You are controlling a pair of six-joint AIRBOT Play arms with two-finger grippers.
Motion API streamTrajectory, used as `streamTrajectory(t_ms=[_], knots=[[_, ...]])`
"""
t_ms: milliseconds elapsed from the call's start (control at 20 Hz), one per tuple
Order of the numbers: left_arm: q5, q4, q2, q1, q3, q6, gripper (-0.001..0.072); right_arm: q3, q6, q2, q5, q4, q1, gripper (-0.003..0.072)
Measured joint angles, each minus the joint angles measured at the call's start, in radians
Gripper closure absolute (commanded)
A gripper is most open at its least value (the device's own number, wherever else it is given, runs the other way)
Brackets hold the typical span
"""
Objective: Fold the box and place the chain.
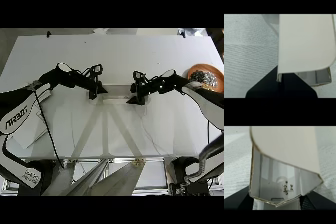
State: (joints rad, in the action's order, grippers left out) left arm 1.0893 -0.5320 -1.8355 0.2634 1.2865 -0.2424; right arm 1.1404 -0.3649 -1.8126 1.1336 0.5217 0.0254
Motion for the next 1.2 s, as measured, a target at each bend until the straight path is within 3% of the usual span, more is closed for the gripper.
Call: streamTrajectory(t_ms=[100,250,700,950,1000,1050,1100,1200], knots=[[-0.001,0.000,0.000,-0.001,0.000,0.000,0.0658,0.000,0.000,0.000,0.000,0.000,0.000,0.0146],[-0.009,0.000,0.000,-0.002,0.000,0.000,0.0430,0.000,-0.001,0.000,0.003,0.002,0.000,0.0146],[-0.003,-0.003,0.052,-0.022,0.000,0.000,0.0430,0.000,0.000,0.000,0.001,0.000,0.000,0.0146],[-0.002,-0.164,0.186,-0.072,0.000,0.039,0.0434,0.000,0.000,0.000,0.000,0.000,0.000,0.0146],[0.005,-0.227,0.211,-0.076,0.000,0.077,0.0468,0.000,0.000,0.000,0.000,0.000,0.000,0.0146],[0.018,-0.286,0.231,-0.076,0.000,0.124,0.0608,0.000,0.000,0.000,0.000,0.000,0.000,0.0146],[0.039,-0.331,0.244,-0.074,0.000,0.172,0.0697,0.000,0.000,0.000,0.000,0.000,0.000,0.0146],[0.099,-0.365,0.261,-0.058,0.000,0.256,0.0698,0.000,0.000,0.000,0.000,0.000,0.000,0.0146]])
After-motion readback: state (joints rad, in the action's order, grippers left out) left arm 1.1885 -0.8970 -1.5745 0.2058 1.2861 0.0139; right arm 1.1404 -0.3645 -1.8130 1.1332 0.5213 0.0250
